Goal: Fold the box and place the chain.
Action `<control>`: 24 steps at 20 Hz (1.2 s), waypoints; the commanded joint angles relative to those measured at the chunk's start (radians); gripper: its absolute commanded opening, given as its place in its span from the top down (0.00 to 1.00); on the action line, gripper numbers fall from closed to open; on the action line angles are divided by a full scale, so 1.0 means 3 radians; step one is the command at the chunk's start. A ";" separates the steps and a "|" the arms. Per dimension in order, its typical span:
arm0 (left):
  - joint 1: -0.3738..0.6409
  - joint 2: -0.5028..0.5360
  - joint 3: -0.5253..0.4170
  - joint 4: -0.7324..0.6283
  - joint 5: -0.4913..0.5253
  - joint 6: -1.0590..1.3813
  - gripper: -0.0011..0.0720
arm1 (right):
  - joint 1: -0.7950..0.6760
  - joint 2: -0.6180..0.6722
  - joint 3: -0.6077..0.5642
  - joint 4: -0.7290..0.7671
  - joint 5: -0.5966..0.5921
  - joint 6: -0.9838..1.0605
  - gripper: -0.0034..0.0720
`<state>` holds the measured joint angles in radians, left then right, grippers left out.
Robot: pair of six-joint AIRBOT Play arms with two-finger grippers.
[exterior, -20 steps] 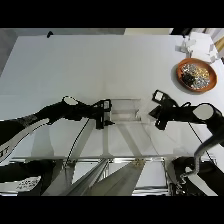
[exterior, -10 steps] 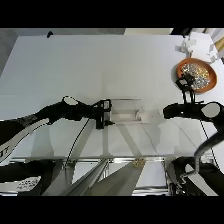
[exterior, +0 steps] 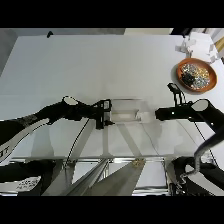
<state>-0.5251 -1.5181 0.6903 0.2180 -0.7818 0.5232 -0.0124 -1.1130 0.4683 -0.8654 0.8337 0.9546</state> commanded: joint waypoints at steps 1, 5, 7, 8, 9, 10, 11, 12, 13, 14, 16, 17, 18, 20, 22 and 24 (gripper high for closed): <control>-0.0001 0.0000 0.0000 0.0000 0.0000 0.0000 0.70 | 0.0123 -0.0187 0.0000 0.0198 0.0065 -0.0071 0.94; -0.0001 0.0000 0.0000 0.0000 0.0000 0.0000 0.70 | 0.0141 -0.0121 0.0003 0.0498 0.0179 -0.0291 0.93; -0.0001 0.0000 0.0000 0.0000 0.0000 0.0000 0.70 | 0.0141 -0.0019 0.0004 0.0647 0.0278 -0.0323 0.76; -0.0001 0.0000 0.0000 0.0000 0.0000 0.0000 0.70 | 0.0141 0.0029 0.0004 0.0652 0.0322 -0.0315 0.71; -0.0001 0.0000 0.0000 0.0000 0.0000 0.0000 0.70 | 0.0141 0.0079 0.0004 0.0641 0.0364 -0.0291 0.71; -0.0001 0.0000 0.0000 0.0000 0.0000 0.0000 0.70 | 0.0141 0.0127 0.0004 0.0643 0.0393 -0.0275 0.70; -0.0001 0.0000 0.0000 0.0000 0.0000 0.0000 0.70 | 0.0141 0.0177 0.0004 0.0642 0.0404 -0.0205 0.67; -0.0001 0.0000 0.0000 0.0000 0.0000 0.0000 0.70 | 0.0141 0.0219 0.0004 0.0642 0.0412 -0.0172 0.63; -0.0001 0.0000 0.0000 0.0000 0.0000 0.0000 0.70 | 0.0141 0.0256 0.0004 0.0642 0.0425 -0.0141 0.59; -0.0001 0.0000 0.0000 0.0000 0.0000 0.0000 0.70 | 0.0141 0.0280 0.0004 0.0643 0.0460 -0.0141 0.58; -0.0001 0.0000 0.0000 0.0000 0.0000 0.0000 0.70 | 0.0141 0.0295 0.0004 0.0645 0.0563 -0.0132 0.58; -0.0001 0.0000 0.0000 0.0000 0.0000 0.0000 0.70 | 0.0141 0.0295 0.0004 0.0646 0.0593 -0.0126 0.56; -0.0001 0.0000 0.0000 0.0000 0.0000 0.0000 0.70 | 0.0141 0.0295 0.0004 0.0665 0.0598 -0.0122 0.56; -0.0001 0.0000 0.0000 0.0000 0.0000 0.0000 0.70 | 0.0141 0.0295 0.0005 0.0721 0.0598 -0.0118 0.56; -0.0001 0.0000 0.0000 -0.0001 0.0000 0.0000 0.70 | 0.0142 0.0295 0.0005 0.0730 0.0584 -0.0117 0.55; -0.0001 0.0000 0.0000 0.0000 0.0000 0.0000 0.70 | 0.0160 0.0295 0.0005 0.0726 0.0500 -0.0031 0.50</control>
<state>-0.5255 -1.5181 0.6903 0.2180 -0.7818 0.5232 0.0307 -1.0260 0.4690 -0.6533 1.0016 0.9207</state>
